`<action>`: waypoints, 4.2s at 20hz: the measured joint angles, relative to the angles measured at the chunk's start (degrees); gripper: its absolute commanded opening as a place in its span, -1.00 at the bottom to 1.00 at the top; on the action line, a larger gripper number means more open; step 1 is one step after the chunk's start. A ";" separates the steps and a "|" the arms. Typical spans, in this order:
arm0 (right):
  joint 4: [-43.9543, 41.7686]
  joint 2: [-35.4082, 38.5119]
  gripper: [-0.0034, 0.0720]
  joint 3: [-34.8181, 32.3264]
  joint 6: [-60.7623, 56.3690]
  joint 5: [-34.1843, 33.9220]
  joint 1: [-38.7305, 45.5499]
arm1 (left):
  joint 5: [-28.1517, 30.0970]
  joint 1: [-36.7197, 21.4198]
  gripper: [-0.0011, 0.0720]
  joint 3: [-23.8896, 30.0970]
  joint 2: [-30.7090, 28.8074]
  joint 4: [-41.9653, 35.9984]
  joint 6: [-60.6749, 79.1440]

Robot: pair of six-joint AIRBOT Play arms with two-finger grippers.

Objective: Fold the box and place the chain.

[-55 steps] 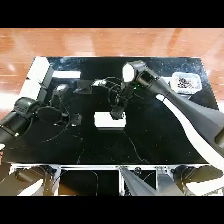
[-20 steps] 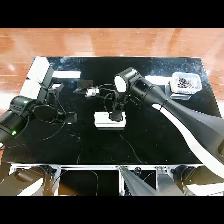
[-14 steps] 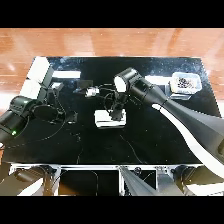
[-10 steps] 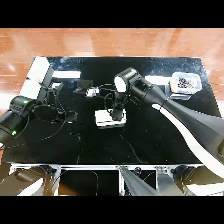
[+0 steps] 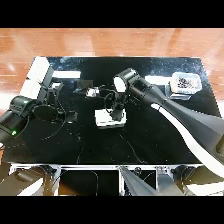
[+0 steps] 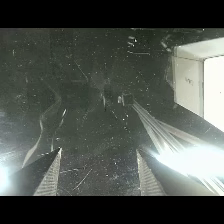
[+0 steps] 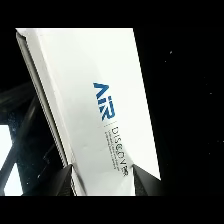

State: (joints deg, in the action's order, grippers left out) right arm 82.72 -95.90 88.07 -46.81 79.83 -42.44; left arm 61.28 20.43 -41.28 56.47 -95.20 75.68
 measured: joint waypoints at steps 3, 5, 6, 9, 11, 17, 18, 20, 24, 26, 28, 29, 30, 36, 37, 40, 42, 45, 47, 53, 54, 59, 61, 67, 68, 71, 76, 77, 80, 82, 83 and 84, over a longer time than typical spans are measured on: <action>0.07 -0.11 0.27 -0.02 -0.04 -0.35 0.00 | -0.02 0.00 0.59 -0.02 -0.02 0.00 0.00; 0.24 -0.17 0.27 -0.02 -0.07 -0.52 0.00 | -0.04 0.00 0.59 -0.02 -0.02 0.00 0.00; 0.39 -0.17 0.27 -0.02 -0.07 -0.68 0.00 | -0.04 0.00 0.59 -0.02 0.00 0.00 0.00; 1.05 -0.24 0.27 -0.07 -0.07 -0.79 -0.02 | -0.07 0.00 0.59 -0.02 -0.02 0.00 0.00; 1.46 -0.24 0.27 -0.07 -0.07 -0.81 -0.02 | -0.09 0.00 0.59 -0.02 -0.02 0.00 0.00; 0.33 -0.24 0.28 -0.17 -0.76 0.55 0.00 | -0.09 0.00 0.59 -0.02 -0.02 0.00 0.00; -0.31 -0.26 0.28 -0.39 -1.01 1.01 0.00 | -0.09 0.00 0.59 -0.02 0.00 0.00 0.00; -1.27 -0.31 0.28 -1.09 -1.66 1.33 0.00 | -0.11 0.00 0.59 -0.02 -0.02 0.00 0.00; -2.10 -0.35 0.28 -2.38 -2.49 1.60 0.00 | -0.28 0.00 0.59 -0.02 -0.02 -0.09 -0.02; -2.25 -0.39 0.28 -2.62 -2.84 1.68 0.00 | -0.37 0.00 0.59 -0.02 -0.02 -0.20 -0.02; -2.36 -0.37 0.28 -2.75 -3.10 1.81 0.00 | -0.39 0.00 0.59 -0.02 -0.02 -0.24 0.00; -2.40 -0.33 0.28 -2.80 -3.28 1.86 0.00 | -0.42 0.00 0.59 -0.02 -0.02 -0.42 -0.02; -2.47 -0.31 0.28 -2.80 -3.37 1.97 0.00 | -0.44 0.00 0.59 0.00 -0.02 -0.57 0.00; -2.43 1.03 0.28 -2.86 -5.27 3.10 0.00 | -1.68 0.00 0.59 0.02 -0.02 -2.60 0.57; -2.21 1.49 0.28 -2.86 -5.88 3.21 0.04 | -1.75 0.00 0.59 0.02 -0.02 -2.89 1.01; -2.25 2.89 0.27 -2.80 -7.89 2.64 0.39 | -1.92 0.02 0.59 0.02 -0.02 -4.35 3.28; -2.69 3.82 0.27 -2.80 -9.60 2.45 1.11 | -2.93 0.07 0.59 0.02 0.00 -6.01 5.75; -5.16 5.33 0.27 -2.84 -14.47 3.39 4.96 | -6.49 0.07 0.58 -0.20 0.61 -10.56 12.83; -8.83 6.71 0.27 -4.04 -17.49 5.01 10.32 | -7.69 0.15 0.59 -1.31 2.10 -15.17 23.47; -21.79 14.95 1.00 -17.79 -20.35 6.67 32.61 | -11.17 4.61 0.77 -7.82 8.83 -22.03 64.41; -23.71 16.00 1.00 -20.50 -20.31 7.48 35.82 | -12.63 5.81 0.77 -8.44 10.03 -21.73 69.57; -26.88 17.94 1.00 -29.05 -19.91 9.22 42.97 | -14.34 11.30 0.76 -10.21 13.73 -20.00 81.13; -27.36 18.23 1.00 -30.38 -19.87 8.24 43.89 | -14.29 11.67 0.76 -11.30 14.36 -19.58 82.64; -28.00 18.47 1.00 -31.65 -19.82 6.16 44.68 | -5.88 7.98 0.76 -15.06 17.79 -23.43 85.59; -28.00 18.47 1.00 -31.69 -19.85 6.01 44.70 | -4.85 7.54 0.76 -15.30 18.16 -23.91 86.49; -28.09 18.47 1.00 -31.80 -19.85 5.55 44.76 | -2.29 7.02 0.76 -15.52 18.78 -24.87 89.46; -28.06 18.47 1.00 -31.80 -19.82 4.59 44.81 | -0.46 6.78 0.76 -15.08 19.32 -26.12 93.50; -28.06 18.47 1.00 -31.80 -19.82 4.55 44.81 | -0.50 6.78 0.76 -15.04 19.37 -26.62 93.90; -28.04 18.47 1.00 -31.80 -19.82 4.42 44.81 | -0.52 6.75 0.76 -14.99 19.80 -27.69 94.49; -28.02 18.47 1.00 -31.80 -19.82 4.37 44.81 | -0.79 6.75 0.76 -14.99 20.31 -28.02 94.60; -28.02 18.47 1.00 -31.82 -19.82 4.37 44.81 | -0.92 6.73 0.77 -14.99 20.55 -28.15 94.71; -28.00 18.47 1.00 -31.82 -19.82 4.35 44.81 | -1.42 6.75 0.76 -14.99 20.72 -28.30 94.73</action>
State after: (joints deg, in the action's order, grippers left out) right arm 54.72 -77.43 56.25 -66.63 84.18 2.37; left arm 59.86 27.18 -56.27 77.19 -123.50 170.41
